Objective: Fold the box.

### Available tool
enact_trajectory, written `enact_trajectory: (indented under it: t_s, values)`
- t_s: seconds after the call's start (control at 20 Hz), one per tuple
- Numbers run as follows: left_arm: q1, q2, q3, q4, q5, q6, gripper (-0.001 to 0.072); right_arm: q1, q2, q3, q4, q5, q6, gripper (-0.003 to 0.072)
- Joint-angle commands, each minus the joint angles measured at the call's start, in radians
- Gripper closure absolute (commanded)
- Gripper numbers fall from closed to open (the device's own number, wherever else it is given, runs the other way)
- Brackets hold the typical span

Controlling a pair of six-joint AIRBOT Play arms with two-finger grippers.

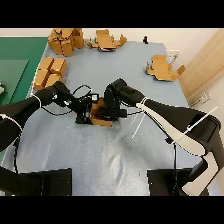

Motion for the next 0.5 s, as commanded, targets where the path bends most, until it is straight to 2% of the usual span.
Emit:
enact_trajectory:
  t_s: [0.0, 0.35, 0.4, 0.45]
  values:
    - [-0.001, 0.000, 0.000, 0.001, -0.003, 0.002, 0.0691, 0.000, 0.001, 0.001, -0.041, -0.003, -0.001, 0.0680]
    - [-0.001, 0.000, 0.000, 0.001, -0.003, 0.002, 0.0690, 0.000, 0.002, 0.002, -0.062, -0.018, 0.003, 0.0679]
    - [-0.001, 0.000, 0.000, 0.001, -0.004, 0.002, 0.0691, 0.000, 0.004, 0.002, -0.061, -0.005, -0.003, 0.0657]
    - [-0.001, 0.000, 0.000, 0.001, -0.003, 0.002, 0.0691, 0.000, 0.009, 0.002, -0.059, 0.016, -0.013, 0.0469]
